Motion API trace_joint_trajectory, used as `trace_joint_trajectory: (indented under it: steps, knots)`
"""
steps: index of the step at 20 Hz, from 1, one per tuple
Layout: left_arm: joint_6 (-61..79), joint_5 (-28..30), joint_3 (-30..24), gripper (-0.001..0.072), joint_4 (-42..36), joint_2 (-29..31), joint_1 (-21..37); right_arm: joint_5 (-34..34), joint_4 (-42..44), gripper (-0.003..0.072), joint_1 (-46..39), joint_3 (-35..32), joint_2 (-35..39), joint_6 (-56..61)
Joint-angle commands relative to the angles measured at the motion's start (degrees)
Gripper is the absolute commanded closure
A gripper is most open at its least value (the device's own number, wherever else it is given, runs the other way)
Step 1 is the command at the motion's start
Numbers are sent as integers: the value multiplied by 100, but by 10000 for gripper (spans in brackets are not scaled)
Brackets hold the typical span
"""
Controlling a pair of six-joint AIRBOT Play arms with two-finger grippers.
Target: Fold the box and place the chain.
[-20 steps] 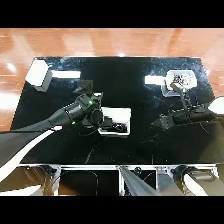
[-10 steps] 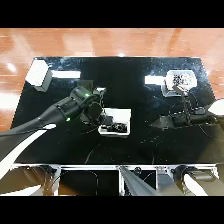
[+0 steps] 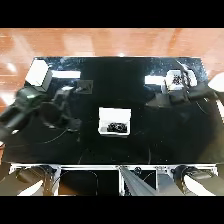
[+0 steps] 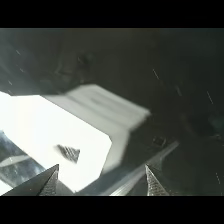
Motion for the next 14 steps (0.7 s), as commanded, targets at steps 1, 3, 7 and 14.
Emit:
trace_joint_trajectory:
  steps: [1,3,7,14]
  knots:
    - [807,-612,-1032,200,-1375,791,1123,-118,-529,68,852,1449,-1462,52]
    - [966,-894,-1325,200,-1589,857,1117,-37,-1049,68,1318,2247,-2356,39]
    - [1012,-1040,-1421,200,-1567,850,833,704,-817,68,1937,2935,-3104,-1097]
    - [1034,-1305,-1421,200,-1569,850,828,2175,-210,69,2079,2957,-3036,-1495]
